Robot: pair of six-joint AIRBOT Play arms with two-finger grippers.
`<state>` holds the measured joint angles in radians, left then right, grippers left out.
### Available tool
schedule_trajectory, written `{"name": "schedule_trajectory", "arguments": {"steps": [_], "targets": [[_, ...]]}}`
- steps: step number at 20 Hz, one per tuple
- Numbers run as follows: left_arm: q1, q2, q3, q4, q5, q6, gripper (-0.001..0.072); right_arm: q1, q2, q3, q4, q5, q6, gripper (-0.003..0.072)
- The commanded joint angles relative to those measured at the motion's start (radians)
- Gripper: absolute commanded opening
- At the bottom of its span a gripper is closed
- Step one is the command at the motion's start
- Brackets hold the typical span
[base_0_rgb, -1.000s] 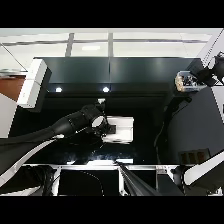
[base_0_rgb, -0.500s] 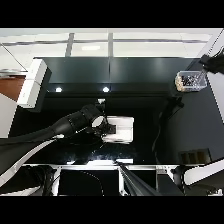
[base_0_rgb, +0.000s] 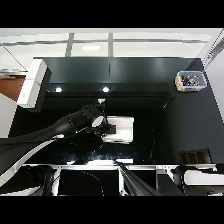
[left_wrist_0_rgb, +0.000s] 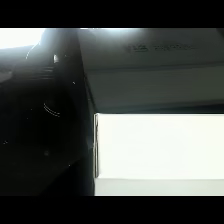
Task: Fold the box and place the chain.
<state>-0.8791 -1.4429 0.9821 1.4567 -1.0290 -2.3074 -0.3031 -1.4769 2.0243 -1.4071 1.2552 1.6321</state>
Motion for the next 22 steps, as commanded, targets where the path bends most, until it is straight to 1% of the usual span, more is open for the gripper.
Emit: {"name": "schedule_trajectory", "arguments": {"steps": [1,4,5,7,11,13,14,17,22], "targets": [[-0.001,0.0,0.0,0.0,-0.004,0.001,0.0033,-0.004,0.138,-0.041,0.165,0.074,-0.053,0.0042],[-0.001,0.0,0.0,-0.007,-0.003,0.001,0.0033,0.004,0.28,-0.172,0.301,0.087,-0.101,0.0042],[-0.001,0.0,0.0,-0.006,-0.002,0.001,0.0033,0.018,0.327,-0.215,0.327,0.099,-0.111,0.0042],[-0.001,0.0,0.0,-0.007,-0.002,0.003,0.0033,0.078,0.409,-0.291,0.333,0.134,-0.131,0.0042],[-0.001,0.0,0.0,-0.006,-0.001,0.007,0.0033,0.257,0.507,-0.384,0.332,0.303,-0.153,0.0042],[-0.001,0.0,0.0,-0.006,0.0,0.007,0.0033,0.344,0.513,-0.4,0.332,0.402,-0.152,0.0043],[-0.001,0.0,0.0,-0.006,0.0,0.007,0.0033,0.381,0.513,-0.412,0.333,0.431,-0.151,0.0042],[-0.001,0.0,0.0,-0.006,0.0,0.007,0.0033,0.497,0.513,-0.477,0.333,0.441,-0.128,0.0042],[-0.001,0.0,0.0,-0.006,0.0,0.007,0.0033,0.634,0.513,-0.642,0.333,0.361,-0.105,0.0043]]}}
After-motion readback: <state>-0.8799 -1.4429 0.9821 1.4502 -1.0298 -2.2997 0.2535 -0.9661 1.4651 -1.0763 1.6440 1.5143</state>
